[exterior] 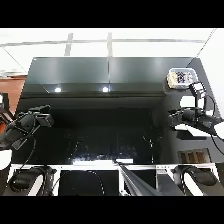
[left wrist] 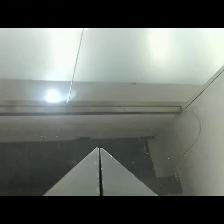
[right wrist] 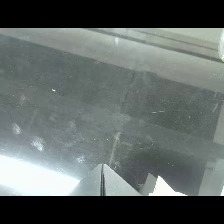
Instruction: Fold the box and place the chain.
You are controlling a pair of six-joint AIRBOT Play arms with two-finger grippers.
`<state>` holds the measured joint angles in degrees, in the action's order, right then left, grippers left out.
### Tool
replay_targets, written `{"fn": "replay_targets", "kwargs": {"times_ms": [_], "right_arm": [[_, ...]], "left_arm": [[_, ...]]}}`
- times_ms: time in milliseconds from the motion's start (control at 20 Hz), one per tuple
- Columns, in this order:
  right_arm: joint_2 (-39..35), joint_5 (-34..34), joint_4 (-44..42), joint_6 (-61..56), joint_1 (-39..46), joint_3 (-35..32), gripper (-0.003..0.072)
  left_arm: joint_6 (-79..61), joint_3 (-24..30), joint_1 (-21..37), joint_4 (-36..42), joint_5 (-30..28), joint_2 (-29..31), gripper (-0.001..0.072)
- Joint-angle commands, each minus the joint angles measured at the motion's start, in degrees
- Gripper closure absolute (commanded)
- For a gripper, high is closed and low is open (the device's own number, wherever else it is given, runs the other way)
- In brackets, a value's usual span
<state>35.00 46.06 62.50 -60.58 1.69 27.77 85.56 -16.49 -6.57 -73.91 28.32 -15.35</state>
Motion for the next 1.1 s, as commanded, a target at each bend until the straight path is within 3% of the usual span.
{"fn": "replay_targets", "kwargs": {"times_ms": [0, 600, 750, 950, 1000, 1050], "right_arm": [[0.00, 0.02, -0.02, -0.02, 0.00, -0.04, 0.0677], [0.00, 0.02, -0.02, -0.02, 0.00, -0.04, 0.0677], [0.00, -0.42, -0.55, -0.04, -0.02, -0.04, 0.0677], [0.00, -8.39, -9.22, -0.07, -0.02, -0.04, 0.0677], [0.02, -10.05, -12.50, 0.02, -0.02, -0.04, 0.0677], [0.17, -13.20, -13.55, -0.09, -0.02, -0.11, 0.0677]], "left_arm": [[-0.02, 0.02, -0.04, -0.02, 0.00, 0.02, 0.0681], [-0.02, 0.02, -0.04, 0.00, -0.96, 0.02, 0.0681], [0.33, 0.15, -0.17, 6.60, 0.81, -0.20, 0.0680], [0.17, 1.33, -0.17, 7.13, -3.72, -2.60, 0.0680], [0.15, 1.33, -0.17, 7.10, -4.52, -4.31, 0.0672], [-0.70, 1.22, -0.22, 7.06, -4.68, -6.34, 0.0536]]}}
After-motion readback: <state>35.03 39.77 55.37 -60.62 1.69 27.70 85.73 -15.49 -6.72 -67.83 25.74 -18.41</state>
